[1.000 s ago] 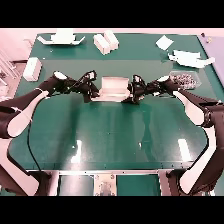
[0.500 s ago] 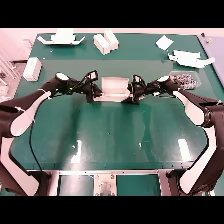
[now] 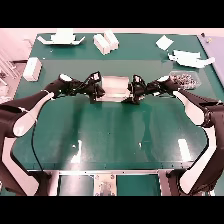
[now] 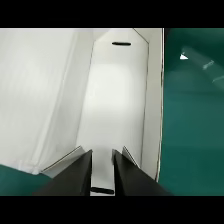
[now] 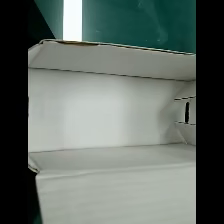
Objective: Fold the box and place the chain.
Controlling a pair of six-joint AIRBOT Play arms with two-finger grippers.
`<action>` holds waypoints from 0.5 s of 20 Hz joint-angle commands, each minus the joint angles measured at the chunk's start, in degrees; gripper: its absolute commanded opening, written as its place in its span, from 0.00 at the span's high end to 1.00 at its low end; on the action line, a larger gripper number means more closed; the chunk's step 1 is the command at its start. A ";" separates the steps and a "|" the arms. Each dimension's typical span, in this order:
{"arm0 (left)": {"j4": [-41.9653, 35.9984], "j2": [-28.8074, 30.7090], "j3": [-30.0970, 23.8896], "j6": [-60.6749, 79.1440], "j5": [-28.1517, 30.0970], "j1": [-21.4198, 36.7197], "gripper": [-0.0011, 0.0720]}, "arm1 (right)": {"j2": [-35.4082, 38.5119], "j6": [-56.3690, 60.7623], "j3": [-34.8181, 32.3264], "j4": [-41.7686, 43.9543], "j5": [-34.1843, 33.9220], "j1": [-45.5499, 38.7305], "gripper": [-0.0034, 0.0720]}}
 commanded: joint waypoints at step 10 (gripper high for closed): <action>-1.99 -1.73 0.00 -0.39 -0.96 -0.07 0.28 | 0.00 -0.02 0.02 0.02 -0.02 0.00 0.21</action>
